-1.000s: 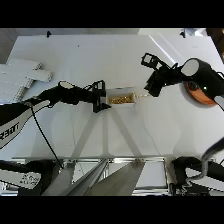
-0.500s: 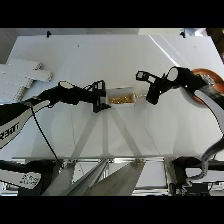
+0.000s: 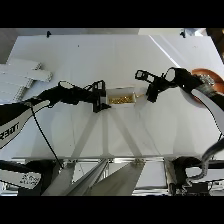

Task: Fold the box and place the chain.

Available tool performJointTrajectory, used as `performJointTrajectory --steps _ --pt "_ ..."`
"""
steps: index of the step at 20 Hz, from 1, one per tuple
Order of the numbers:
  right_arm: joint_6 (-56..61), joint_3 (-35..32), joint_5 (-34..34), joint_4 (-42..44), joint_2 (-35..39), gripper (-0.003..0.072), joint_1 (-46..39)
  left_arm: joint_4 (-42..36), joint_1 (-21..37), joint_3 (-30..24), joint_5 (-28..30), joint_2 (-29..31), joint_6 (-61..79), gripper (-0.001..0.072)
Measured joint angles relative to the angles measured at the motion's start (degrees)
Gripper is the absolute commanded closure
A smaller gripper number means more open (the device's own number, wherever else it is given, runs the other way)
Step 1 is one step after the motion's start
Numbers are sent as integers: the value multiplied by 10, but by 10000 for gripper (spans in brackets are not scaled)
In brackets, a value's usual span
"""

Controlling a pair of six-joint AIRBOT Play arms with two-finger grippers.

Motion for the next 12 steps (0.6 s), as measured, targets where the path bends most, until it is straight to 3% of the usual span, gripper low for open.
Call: performJointTrajectory --steps 7,9,12 --pt "25 -2 33 -4 15 672 0 0 0 0 0 0 0 316" --pt "27 -2 34 -5 21 588 0 0 0 0 0 0 0 316" --pt "29 -1 30 -3 25 590 2 0 0 0 0 0 0 316"
